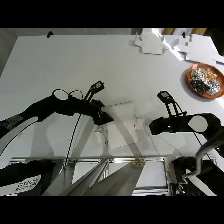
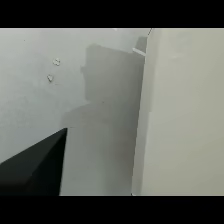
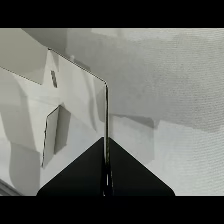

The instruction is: Fold the box and place the chain.

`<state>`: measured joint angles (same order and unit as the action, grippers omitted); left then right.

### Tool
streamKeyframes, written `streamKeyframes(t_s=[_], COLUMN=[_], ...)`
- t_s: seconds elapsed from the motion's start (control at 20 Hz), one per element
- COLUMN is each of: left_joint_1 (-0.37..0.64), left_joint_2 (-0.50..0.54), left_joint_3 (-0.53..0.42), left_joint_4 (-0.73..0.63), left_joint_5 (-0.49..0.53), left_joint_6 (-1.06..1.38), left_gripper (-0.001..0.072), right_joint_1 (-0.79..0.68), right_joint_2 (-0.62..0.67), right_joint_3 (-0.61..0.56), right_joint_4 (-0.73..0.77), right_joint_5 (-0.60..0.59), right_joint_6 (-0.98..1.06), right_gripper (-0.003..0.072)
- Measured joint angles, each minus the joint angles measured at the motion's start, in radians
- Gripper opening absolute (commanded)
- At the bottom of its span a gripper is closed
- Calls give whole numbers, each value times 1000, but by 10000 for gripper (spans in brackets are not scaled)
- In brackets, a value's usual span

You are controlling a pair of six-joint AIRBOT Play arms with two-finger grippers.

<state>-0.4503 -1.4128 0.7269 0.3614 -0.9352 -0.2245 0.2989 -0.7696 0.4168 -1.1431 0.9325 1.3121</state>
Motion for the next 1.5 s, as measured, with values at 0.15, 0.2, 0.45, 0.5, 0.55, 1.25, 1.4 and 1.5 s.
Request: streamKeyframes(t_s=[0.15, 0.2, 0.45, 0.5, 0.55, 1.25, 1.4, 1.5], left_joint_1=[0, 0, 0, -2, -5, -115, -117, -118], left_joint_2=[-11, -13, -16, -16, -16, -57, -83, -93], left_joint_3=[0, 0, 4, 10, 20, 129, 130, 131], left_joint_4=[-12, -15, -24, -24, -24, 162, 159, 147], left_joint_5=[-12, -19, -37, -48, -45, 87, 103, 107], left_joint_6=[17, 29, 175, 209, 233, 382, 389, 392], left_gripper=[166, 54, 4, 2, 2, 5, 2, 2], right_joint_1=[0, 0, 0, 0, 0, 0, 0, 0], right_joint_2=[0, 0, 0, 0, 0, 0, 0, 0], right_joint_3=[0, 0, 10, 18, 30, 203, 206, 208], right_joint_4=[0, 0, 1, 0, -2, -129, -137, -140], right_joint_5=[-1, -2, 7, 18, 24, 134, 138, 138], right_joint_6=[0, 0, 0, 0, 0, -9, -10, -11], right_gripper=[18, 20, 268, 303, 303, 303, 303, 303])
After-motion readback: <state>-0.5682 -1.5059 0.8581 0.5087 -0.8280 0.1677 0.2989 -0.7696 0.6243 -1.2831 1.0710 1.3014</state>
